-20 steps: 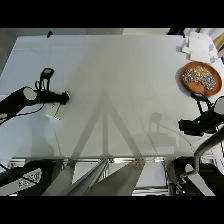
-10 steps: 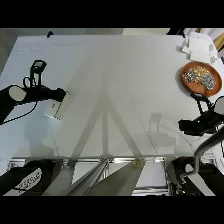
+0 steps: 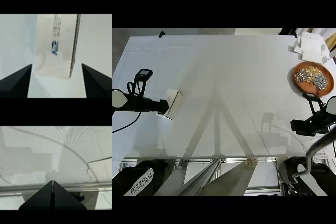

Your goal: Fold the box and place the chain.

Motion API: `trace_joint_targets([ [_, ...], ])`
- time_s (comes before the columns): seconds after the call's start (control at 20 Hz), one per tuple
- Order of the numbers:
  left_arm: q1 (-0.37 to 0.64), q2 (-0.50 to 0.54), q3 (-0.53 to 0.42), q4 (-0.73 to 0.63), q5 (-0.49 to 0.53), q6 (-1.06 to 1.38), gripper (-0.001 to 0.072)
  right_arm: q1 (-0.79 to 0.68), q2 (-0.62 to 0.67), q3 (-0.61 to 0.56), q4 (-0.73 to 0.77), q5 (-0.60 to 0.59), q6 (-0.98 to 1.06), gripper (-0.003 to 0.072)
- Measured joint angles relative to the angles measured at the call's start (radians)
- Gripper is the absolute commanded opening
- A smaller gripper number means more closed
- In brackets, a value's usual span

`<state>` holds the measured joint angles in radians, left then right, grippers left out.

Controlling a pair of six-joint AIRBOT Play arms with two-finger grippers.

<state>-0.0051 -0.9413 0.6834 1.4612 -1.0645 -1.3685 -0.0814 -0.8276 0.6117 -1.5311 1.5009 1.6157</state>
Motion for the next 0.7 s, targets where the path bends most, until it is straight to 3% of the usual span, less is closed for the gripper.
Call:
trace_joint_targets([
  [0.15,0.0,0.006,0.0,0.017,-0.089,-0.032,0.0686,0.0,0.0,0.0,0.0,0.0,0.0,0.0014],
  [0.3,0.0,0.008,0.0,0.025,-0.135,-0.054,0.0444,0.0,0.0,0.0,0.0,0.0,0.0,0.0014],
  [0.35,0.0,0.008,0.0,0.026,-0.143,-0.06,0.0403,0.0,0.0,0.0,0.0,0.0,0.0,0.0014],
  [0.7,0.0,0.009,0.0,0.019,-0.165,-0.072,0.0409,0.0,0.0,0.0,0.0,0.0,0.0,0.0014],
])
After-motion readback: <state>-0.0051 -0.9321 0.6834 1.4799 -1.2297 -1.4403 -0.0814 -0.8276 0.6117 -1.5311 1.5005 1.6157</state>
